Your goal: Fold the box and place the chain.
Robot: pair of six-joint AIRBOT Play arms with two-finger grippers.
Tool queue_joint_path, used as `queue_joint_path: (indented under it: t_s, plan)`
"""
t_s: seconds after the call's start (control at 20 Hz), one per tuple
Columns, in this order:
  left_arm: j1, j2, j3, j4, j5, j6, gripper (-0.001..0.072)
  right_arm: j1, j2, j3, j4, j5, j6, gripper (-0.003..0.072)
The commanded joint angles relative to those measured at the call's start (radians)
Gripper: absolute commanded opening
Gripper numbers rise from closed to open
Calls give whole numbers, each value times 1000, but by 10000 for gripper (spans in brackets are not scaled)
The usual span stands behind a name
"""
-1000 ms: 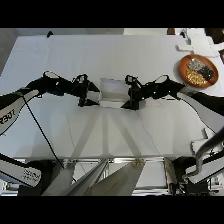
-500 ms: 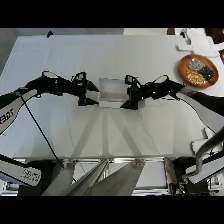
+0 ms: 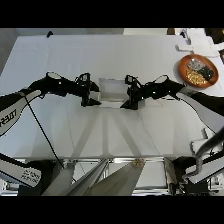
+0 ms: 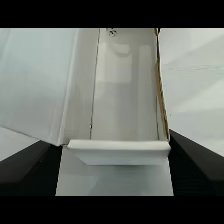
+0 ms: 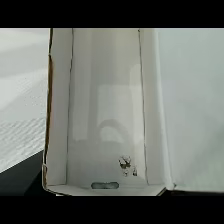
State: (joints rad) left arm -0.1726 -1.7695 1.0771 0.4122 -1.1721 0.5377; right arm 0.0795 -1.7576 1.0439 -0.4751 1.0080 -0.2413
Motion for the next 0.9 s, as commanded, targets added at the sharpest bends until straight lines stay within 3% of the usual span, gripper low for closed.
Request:
queue_joint_path:
  t_s: [0.0,0.3,0.5,0.55,0.65,0.7,0.75,0.8,0.85]
  plan:
    - [-10,-6,2,18,-14,-4,697,0,0,1,2,-2,1,497]
    - [-54,1,2,117,4,-15,696,0,0,1,2,-2,1,497]
    - [-55,2,2,104,35,-51,688,0,0,1,2,-2,1,497]
    - [-55,2,2,100,42,-58,646,0,0,1,2,-2,1,497]
    - [-55,2,2,99,43,-60,489,0,0,1,2,-2,1,497]
    - [-55,2,2,97,43,-60,394,0,0,1,2,-2,1,497]
    - [-55,2,2,95,42,-60,247,0,0,1,2,-2,1,497]
    - [-54,2,2,94,42,-60,174,0,0,1,2,-2,1,497]
    - [-54,2,2,94,41,-60,175,0,0,1,2,-2,1,497]
